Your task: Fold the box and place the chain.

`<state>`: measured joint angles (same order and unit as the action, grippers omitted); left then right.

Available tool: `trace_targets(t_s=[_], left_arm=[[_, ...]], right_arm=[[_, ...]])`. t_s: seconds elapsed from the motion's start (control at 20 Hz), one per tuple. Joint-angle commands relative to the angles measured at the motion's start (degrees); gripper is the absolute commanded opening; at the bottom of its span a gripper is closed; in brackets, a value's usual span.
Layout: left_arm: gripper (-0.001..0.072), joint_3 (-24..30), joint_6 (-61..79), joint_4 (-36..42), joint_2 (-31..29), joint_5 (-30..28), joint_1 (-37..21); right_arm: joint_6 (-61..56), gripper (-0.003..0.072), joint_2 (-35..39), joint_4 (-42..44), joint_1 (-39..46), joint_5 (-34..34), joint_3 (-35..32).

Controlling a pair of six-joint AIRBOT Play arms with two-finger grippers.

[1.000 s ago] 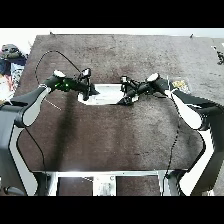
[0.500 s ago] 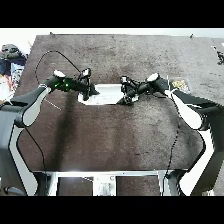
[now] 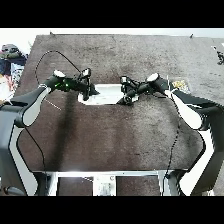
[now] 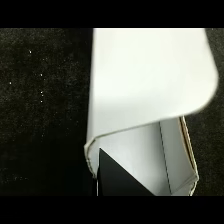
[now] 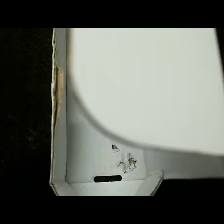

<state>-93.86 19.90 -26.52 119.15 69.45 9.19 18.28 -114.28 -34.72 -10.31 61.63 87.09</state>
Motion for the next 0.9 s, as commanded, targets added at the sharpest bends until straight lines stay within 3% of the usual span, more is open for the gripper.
trace_targets(t_s=[0.0,0.6,0.7,0.85], left_arm=[[0.0011,0.0,0.0,0.0,0.0,0.0,0.0],[0.0014,0.0,-0.4,0.0,0.0,0.5,0.0],[0.0374,0.0,-0.4,0.0,0.0,0.7,0.0],[0.0348,-0.3,-0.7,0.5,-0.8,2.5,-0.6]], right_arm=[[-0.1,0.0405,0.0,0.0,0.0,-0.2,0.1],[-0.1,0.0406,0.0,0.0,0.0,-0.2,0.0],[0.0,0.0406,0.0,0.0,0.0,-0.1,0.0],[-0.1,0.0406,0.0,0.0,0.0,-0.2,0.0]])
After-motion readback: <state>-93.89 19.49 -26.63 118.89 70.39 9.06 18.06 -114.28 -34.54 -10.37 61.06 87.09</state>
